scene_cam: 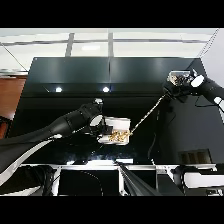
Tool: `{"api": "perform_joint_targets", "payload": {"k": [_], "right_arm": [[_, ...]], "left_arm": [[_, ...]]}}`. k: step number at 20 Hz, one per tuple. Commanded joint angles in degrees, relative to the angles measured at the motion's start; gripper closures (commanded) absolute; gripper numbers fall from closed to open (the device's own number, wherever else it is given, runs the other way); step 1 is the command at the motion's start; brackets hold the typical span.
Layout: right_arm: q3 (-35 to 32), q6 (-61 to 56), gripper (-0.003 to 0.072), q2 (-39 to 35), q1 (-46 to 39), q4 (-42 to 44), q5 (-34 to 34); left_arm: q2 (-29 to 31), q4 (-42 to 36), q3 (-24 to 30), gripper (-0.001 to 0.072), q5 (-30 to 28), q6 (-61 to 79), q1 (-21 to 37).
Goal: Fold the box and place the chain.
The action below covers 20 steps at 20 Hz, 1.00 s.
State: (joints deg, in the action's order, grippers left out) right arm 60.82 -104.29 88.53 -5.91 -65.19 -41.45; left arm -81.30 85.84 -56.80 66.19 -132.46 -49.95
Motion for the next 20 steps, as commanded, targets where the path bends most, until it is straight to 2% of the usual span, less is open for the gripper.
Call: {"api": "perform_joint_targets", "payload": {"k": [1,5,8,13,16,20], "right_arm": [[0.35,5.40,0.0675,-3.50,-0.70,0.04,-3.76],[-0.26,18.36,0.0676,-15.17,-0.26,0.24,-14.14],[-4.94,21.07,0.0677,-29.09,1.18,1.40,-17.86],[-8.46,21.94,0.0677,-50.10,1.75,12.74,-23.54],[-8.46,22.08,0.0677,-55.39,1.75,18.93,-29.62],[-8.70,22.77,0.0677,-55.87,1.75,21.97,-37.27]], "left_arm": [[-0.02,0.02,-0.02,0.0679,0.02,0.02,0.04],[-0.02,0.17,-0.04,0.0679,-0.11,0.02,0.04],[-0.02,0.22,-0.04,0.0679,-0.11,0.02,0.04],[-0.02,0.20,-0.04,0.0679,-0.07,0.02,0.04],[-0.02,0.20,-0.04,0.0679,-0.07,0.02,0.04],[-0.02,0.20,-0.04,0.0679,-0.07,0.02,0.04]]}}
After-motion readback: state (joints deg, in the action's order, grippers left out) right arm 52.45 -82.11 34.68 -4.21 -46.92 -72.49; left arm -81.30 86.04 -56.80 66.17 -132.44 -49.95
